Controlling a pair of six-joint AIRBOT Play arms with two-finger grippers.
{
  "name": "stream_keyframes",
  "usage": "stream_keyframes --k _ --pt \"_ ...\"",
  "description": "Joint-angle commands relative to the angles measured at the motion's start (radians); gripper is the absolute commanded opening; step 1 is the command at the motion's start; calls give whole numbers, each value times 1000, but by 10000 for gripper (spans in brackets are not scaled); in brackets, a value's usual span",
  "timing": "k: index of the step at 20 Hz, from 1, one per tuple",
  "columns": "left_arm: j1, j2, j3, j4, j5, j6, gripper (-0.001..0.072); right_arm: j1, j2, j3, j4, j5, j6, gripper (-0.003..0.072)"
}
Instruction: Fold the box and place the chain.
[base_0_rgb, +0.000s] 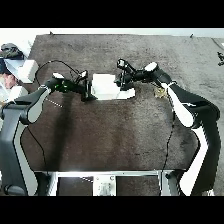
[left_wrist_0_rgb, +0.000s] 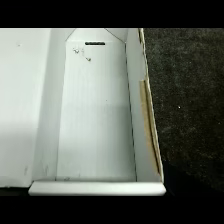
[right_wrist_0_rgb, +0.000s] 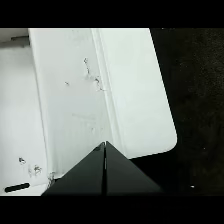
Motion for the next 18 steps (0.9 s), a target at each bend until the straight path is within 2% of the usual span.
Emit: stream_keyframes --k 1,3,6,7,9,10,11,12,14,18 --pt "0 0 0 0 -1 0 226 -3 71 1 -14 20 2 -12" --pt "0 0 0 0 -1 0 226 -6 135 1 -77 82 27 -12" --pt "0 0 0 0 -1 0 227 -6 204 1 -222 231 166 -11" --pt "0 0 0 0 -1 0 226 -6 211 0 -265 281 196 10" --pt "0 0 0 0 -1 1 227 -6 206 -16 -358 320 206 324" --pt "0 0 0 0 -1 0 227 -5 204 -44 -386 288 206 347" --pt "0 0 0 0 0 0 226 -5 201 -81 -392 227 202 431" --pt "0 0 0 0 2 0 226 -5 197 -111 -389 166 185 590" --pt "0 0 0 0 3 0 227 2 190 -146 -378 118 146 595" --pt "0 0 0 0 3 0 226 34 152 -148 -357 126 45 592"
